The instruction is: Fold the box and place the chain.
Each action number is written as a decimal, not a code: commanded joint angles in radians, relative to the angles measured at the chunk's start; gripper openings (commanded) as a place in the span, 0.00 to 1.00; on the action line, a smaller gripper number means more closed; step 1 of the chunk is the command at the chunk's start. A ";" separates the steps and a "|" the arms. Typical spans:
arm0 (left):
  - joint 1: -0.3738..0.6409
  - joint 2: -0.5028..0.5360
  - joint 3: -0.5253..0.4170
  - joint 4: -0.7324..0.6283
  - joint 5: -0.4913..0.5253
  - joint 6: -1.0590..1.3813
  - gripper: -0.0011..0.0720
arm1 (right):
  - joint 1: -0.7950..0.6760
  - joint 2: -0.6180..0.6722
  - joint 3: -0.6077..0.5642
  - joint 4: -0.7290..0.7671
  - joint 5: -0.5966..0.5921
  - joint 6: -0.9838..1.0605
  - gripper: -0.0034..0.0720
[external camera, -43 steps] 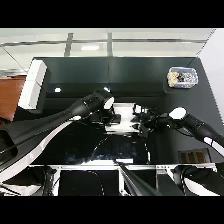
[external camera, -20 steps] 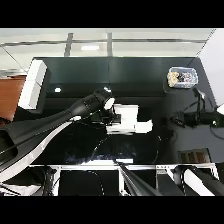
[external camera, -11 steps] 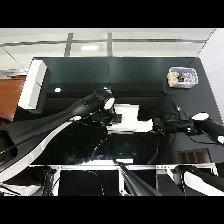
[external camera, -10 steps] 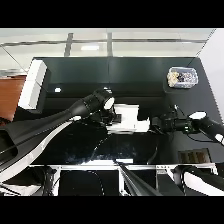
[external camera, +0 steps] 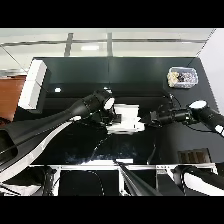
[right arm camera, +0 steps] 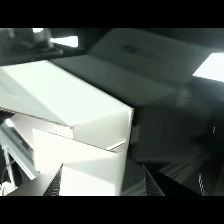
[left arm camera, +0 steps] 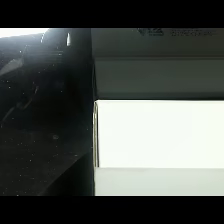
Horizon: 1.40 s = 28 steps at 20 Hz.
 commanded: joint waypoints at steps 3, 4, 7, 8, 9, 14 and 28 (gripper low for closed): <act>0.001 0.000 0.001 0.000 0.000 0.000 0.05 | 0.054 -0.001 0.013 0.005 0.026 -0.003 0.74; 0.001 0.000 0.001 0.000 0.000 0.000 0.05 | 0.071 -0.001 0.014 0.005 0.015 0.010 0.70; 0.001 0.000 0.001 0.000 0.000 0.000 0.05 | 0.113 -0.001 0.036 -0.003 0.003 0.031 0.49; 0.001 0.000 0.001 0.000 0.000 0.000 0.05 | 0.126 -0.001 0.044 -0.013 -0.003 0.035 0.49; 0.001 0.000 0.001 0.000 0.000 0.000 0.05 | 0.141 -0.001 0.052 -0.030 -0.015 0.060 0.49; 0.001 0.000 0.001 0.000 0.000 0.000 0.05 | 0.247 -0.001 0.113 -0.189 -0.095 0.251 0.49; 0.001 0.000 0.001 0.000 0.000 0.000 0.05 | 0.604 -0.093 0.348 -0.806 -0.164 1.011 0.49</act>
